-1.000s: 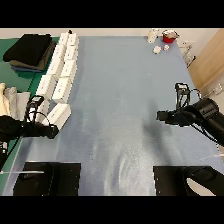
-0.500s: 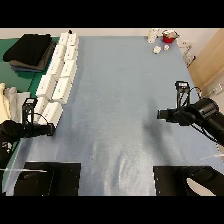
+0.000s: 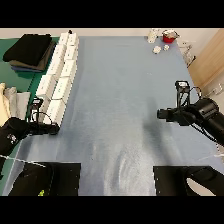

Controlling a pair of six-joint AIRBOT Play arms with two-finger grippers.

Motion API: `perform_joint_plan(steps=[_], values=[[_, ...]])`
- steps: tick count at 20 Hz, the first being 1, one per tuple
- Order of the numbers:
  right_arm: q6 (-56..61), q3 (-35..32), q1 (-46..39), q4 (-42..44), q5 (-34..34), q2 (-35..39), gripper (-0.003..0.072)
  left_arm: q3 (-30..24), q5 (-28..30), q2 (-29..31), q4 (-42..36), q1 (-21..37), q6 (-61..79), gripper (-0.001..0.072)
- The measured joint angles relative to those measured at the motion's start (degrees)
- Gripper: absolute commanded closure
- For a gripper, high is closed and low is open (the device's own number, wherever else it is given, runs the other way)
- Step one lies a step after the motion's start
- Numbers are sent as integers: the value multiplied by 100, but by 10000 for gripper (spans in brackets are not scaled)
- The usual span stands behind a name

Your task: Fold the box.

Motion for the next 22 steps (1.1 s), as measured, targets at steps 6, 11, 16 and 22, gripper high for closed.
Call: perform_joint_plan(steps=[6, 11, 16, 22], values=[[0, 0, 2, 22, -61, 0, 681, 2, 37, -101, -35, 0, 103, 188], [0, 0, 0, 22, -125, 0, 681, 7, 26, -118, -66, 0, 109, 12], [0, 0, 0, 20, -144, -2, 681, 162, -503, -68, -31, 0, 61, 12], [2, 0, 2, 20, -149, 0, 681, 1180, -2295, 232, 98, 7, -538, 13]])
